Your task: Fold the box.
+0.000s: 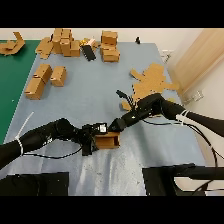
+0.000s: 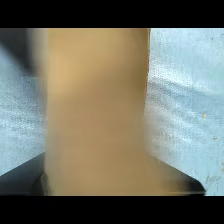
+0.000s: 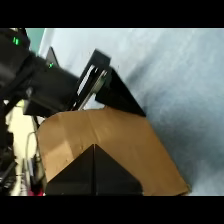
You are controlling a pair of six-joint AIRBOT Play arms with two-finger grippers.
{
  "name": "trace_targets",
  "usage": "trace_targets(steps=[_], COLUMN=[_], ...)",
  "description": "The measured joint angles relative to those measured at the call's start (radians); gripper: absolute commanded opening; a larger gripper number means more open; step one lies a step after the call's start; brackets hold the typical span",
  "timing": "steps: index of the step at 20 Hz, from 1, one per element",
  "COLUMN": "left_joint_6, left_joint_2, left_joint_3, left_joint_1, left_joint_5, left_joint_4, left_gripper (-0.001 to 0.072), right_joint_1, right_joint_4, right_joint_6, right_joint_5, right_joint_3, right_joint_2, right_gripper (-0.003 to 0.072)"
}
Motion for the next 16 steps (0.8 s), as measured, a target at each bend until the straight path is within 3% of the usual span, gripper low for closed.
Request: trace_targets(steps=[5,9,15,16], left_joint_6=[0.0,0.0,0.0,0.0], left_joint_2=[0.0,0.0,0.0,0.0], left_joint_3=[0.0,0.0,0.0,0.0], left_joint_1=[0.0,0.0,0.0,0.0], left_joint_5=[0.0,0.0,0.0,0.0], left_joint_4=[0.0,0.0,0.0,0.0], left_gripper=[0.0416,0.0416,0.0416,0.0416], right_joint_1=[0.143,0.254,0.357,0.365], right_joint_4=[-0.119,-0.237,-0.421,-0.457], right_joint_6=[-0.036,-0.03,-0.014,-0.013], right_joint_5=[0.281,0.484,0.592,0.599], right_joint_3=[-0.152,-0.204,-0.219,-0.22], right_joint_2=[0.193,0.306,0.463,0.481], right_gripper=[0.0005,0.0005,0.0008,0.0052])
